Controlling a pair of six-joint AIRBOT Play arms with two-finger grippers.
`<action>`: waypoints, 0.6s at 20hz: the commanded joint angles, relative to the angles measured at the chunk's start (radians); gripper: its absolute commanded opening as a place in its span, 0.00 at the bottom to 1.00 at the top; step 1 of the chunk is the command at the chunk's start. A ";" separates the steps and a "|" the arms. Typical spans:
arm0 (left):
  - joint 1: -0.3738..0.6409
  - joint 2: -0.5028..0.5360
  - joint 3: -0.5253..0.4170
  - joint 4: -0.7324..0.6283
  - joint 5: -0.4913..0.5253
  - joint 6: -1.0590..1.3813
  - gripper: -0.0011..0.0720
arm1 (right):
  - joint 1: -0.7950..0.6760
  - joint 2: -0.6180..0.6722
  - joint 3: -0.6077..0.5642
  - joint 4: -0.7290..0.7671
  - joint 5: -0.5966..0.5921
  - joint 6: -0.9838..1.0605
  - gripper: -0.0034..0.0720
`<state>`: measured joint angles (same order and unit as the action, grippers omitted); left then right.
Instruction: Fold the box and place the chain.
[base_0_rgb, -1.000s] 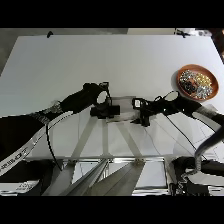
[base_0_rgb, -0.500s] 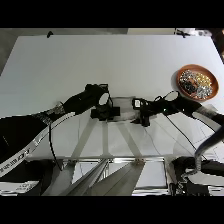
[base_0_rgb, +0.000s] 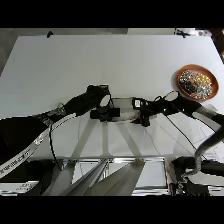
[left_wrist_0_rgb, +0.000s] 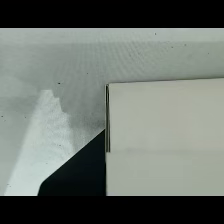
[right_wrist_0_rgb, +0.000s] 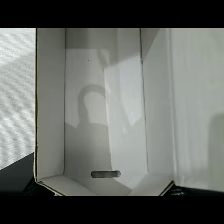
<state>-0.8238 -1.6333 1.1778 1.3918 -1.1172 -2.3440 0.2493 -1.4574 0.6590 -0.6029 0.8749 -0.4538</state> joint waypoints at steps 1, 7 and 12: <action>-0.001 -0.001 0.000 0.001 0.013 0.002 0.02 | 0.000 0.000 0.000 0.001 0.000 0.000 0.75; 0.010 0.037 0.000 0.012 0.001 0.107 0.44 | 0.000 0.000 0.000 0.001 0.000 0.000 0.75; 0.069 0.140 0.000 0.018 -0.041 0.147 0.46 | 0.000 0.000 0.000 0.001 0.000 0.000 0.75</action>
